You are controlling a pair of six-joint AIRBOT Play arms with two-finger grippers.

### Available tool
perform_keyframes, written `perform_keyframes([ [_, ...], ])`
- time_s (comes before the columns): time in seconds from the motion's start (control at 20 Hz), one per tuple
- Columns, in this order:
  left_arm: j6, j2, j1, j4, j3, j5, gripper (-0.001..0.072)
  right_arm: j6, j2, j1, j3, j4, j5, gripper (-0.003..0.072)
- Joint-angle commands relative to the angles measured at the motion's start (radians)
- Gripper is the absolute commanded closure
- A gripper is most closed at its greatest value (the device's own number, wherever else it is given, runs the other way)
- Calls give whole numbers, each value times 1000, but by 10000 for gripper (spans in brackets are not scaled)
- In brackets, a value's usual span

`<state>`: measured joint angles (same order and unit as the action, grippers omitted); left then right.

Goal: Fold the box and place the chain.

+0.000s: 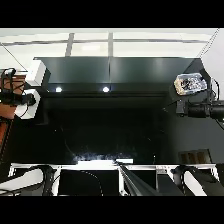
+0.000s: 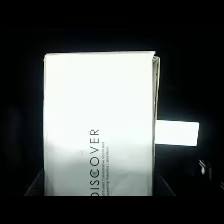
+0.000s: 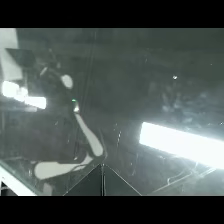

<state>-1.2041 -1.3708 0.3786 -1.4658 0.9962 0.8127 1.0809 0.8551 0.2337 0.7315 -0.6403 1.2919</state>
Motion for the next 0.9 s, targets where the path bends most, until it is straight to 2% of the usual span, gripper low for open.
perform_keyframes([
  [0.0,21,-137,6,11,134,-47,431,40,0,-1,0,0,-40,670],
  [0.25,38,-253,3,10,280,-63,419,45,0,-1,0,0,-41,671],
  [0.3,37,-263,1,10,291,-74,353,45,0,-1,0,0,-44,671],
  [0.4,37,-272,-4,16,294,-101,-11,45,0,-1,0,-1,-48,671],
  [0.5,37,-262,-12,-16,312,-54,-9,45,0,-1,0,0,-44,670],
  [0.65,37,-210,-13,-52,402,124,-8,45,0,-1,1,0,-48,671],
  [0.8,17,-129,-14,-36,475,318,0,21,0,-1,15,-26,-153,671],
  [0.85,-13,-100,-14,-36,483,382,35,22,0,-1,42,-64,-187,671],
])
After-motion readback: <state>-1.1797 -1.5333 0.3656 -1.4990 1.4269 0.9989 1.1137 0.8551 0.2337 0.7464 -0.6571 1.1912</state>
